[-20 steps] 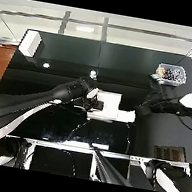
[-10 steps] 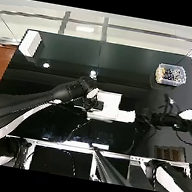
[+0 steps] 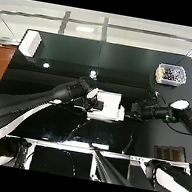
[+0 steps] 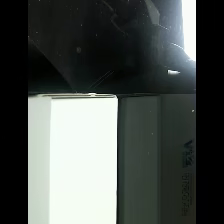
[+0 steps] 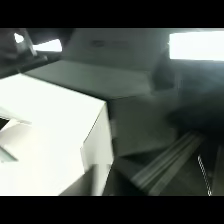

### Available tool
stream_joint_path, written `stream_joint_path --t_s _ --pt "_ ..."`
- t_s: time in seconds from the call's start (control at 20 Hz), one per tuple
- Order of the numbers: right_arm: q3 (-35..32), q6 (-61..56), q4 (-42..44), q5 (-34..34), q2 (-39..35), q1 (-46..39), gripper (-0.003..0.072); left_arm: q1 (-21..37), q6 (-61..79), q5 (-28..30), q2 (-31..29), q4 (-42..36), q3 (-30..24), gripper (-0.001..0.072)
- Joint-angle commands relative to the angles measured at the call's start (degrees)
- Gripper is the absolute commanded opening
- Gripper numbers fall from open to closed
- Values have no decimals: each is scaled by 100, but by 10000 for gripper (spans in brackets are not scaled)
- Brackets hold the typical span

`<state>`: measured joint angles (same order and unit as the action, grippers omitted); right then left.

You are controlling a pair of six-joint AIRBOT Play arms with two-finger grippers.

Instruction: Fold the box and place the chain.

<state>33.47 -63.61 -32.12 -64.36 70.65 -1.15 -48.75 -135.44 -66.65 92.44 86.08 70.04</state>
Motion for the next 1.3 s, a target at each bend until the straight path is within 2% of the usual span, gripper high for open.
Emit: stream_joint_path --t_s 0.0,0.35,0.4,0.45,0.5,0.55,0.95,1.2,1.25 --pt "348 87 -131 -483 33 44 698 -2 2 -7 2 2 0 29" --pt "352 -46 120 -450 33 240 694 -2 2 -2 2 2 0 29" --pt "352 -48 120 -422 33 343 675 -2 2 -2 2 2 0 29" --pt "352 -46 120 -369 33 448 531 -2 0 -2 2 2 0 29" --pt "352 -44 120 -323 33 538 354 -2 0 -4 2 2 0 29" --pt "352 -42 118 -264 33 621 310 -2 0 -4 2 2 0 29" --pt "354 -177 -37 422 33 1202 313 -2 2 0 2 2 0 29" --pt "601 -876 -1154 468 31 1403 315 -2 2 4 2 2 0 29" --pt "695 -1021 -1368 463 31 1453 470 -2 2 4 2 2 0 29"
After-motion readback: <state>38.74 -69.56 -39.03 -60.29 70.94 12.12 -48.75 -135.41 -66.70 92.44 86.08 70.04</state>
